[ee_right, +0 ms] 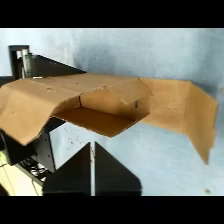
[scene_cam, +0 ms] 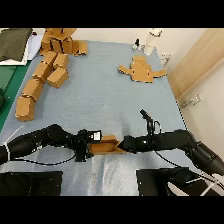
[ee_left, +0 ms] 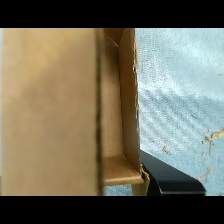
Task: Fold the box.
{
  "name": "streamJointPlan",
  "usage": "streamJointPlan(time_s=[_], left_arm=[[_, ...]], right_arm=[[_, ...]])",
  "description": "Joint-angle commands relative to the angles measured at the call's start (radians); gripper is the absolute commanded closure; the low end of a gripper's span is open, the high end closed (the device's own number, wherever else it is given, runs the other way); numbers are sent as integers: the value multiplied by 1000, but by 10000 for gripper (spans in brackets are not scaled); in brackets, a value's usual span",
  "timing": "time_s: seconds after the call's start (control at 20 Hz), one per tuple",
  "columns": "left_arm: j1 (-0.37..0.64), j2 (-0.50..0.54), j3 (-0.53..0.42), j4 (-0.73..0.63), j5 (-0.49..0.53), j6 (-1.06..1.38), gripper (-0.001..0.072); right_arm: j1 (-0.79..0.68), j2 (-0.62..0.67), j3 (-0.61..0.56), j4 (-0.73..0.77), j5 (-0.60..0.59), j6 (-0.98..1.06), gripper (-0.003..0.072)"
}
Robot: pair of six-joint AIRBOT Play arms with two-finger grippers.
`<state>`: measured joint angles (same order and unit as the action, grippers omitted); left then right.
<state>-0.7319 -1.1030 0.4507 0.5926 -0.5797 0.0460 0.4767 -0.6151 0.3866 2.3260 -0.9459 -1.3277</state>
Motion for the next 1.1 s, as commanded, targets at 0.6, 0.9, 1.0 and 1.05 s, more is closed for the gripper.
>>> streamJointPlan(time_s=[0.6, 0.9, 1.0, 1.05], left_arm=[[2, 0, -1, -17, -7, 6, 188], [2, -1, -1, -17, -7, 6, 169], [2, 0, -1, -17, -7, -3, 168], [2, 0, -1, -17, -7, -10, 167]], right_arm=[[61, -83, 15, 131, 122, -42, 683], [61, -82, 15, 134, 134, -42, 683], [61, -82, 15, 135, 134, -42, 683], [61, -82, 15, 135, 134, -42, 683]])
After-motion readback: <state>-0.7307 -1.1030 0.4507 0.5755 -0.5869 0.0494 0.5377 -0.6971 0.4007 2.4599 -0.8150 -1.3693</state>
